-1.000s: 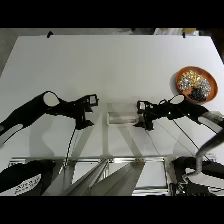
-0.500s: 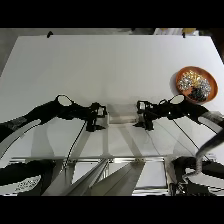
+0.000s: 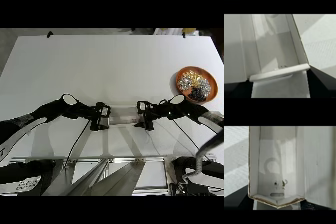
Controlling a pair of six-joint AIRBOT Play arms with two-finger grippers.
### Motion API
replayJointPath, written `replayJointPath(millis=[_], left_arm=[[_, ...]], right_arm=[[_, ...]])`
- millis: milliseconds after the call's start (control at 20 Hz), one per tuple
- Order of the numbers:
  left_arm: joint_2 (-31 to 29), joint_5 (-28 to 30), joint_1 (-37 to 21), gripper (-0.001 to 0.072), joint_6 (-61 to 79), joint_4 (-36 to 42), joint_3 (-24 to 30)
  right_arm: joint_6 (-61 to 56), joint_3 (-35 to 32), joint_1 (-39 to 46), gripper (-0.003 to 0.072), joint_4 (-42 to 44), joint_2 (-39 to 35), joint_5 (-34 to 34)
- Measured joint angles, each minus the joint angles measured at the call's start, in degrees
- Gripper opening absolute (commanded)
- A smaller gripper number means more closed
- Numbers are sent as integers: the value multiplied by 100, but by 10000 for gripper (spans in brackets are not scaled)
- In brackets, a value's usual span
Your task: Fold the box and place the chain.
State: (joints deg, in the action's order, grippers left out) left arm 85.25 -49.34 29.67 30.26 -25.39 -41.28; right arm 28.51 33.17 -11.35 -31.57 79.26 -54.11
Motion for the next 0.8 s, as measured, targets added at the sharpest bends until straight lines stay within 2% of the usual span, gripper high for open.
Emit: replayJointPath(millis=[450, 800], left_arm=[[186, 50, 42, 686, 17, 240, -11], [245, 57, 42, 245, 17, 293, -11]], right_arm=[[-13, -2, -2, 397, 13, 0, 11], [-11, -2, -2, 397, 9, 0, 7]])
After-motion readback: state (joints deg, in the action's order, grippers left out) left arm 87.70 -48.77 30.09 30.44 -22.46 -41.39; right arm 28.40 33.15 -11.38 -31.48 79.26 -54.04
